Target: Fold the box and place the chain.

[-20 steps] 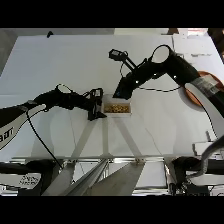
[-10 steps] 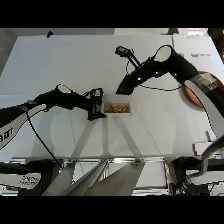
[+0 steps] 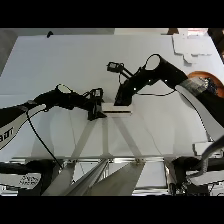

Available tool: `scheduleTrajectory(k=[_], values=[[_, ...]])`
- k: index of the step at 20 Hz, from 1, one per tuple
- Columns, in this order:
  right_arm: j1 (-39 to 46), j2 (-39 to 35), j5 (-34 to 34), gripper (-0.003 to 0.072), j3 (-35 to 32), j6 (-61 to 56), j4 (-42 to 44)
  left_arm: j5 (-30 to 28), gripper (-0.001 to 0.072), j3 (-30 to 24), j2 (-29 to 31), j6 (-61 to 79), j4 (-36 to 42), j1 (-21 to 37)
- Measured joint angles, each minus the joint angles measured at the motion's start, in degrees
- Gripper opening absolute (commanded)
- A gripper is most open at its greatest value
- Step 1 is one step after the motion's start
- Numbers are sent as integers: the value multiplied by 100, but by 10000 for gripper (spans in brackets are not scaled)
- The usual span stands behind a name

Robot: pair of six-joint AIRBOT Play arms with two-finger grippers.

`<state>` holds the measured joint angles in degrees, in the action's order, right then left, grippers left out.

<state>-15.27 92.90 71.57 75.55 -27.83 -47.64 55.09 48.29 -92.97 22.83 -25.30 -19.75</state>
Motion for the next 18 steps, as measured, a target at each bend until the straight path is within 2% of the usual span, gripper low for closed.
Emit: scheduleTrajectory(k=[8, 16, 18], values=[[-304, -586, -1353, 378, -870, 732, -378, 0, 158, 0, -2, -7, 0, 0], [-579, -693, -1700, 355, -1222, 817, -629, 0, 158, 0, -2, 9, 0, 0], [-601, -697, -1716, 371, -1239, 804, -656, 0, 158, 0, 0, 9, 0, 0]])
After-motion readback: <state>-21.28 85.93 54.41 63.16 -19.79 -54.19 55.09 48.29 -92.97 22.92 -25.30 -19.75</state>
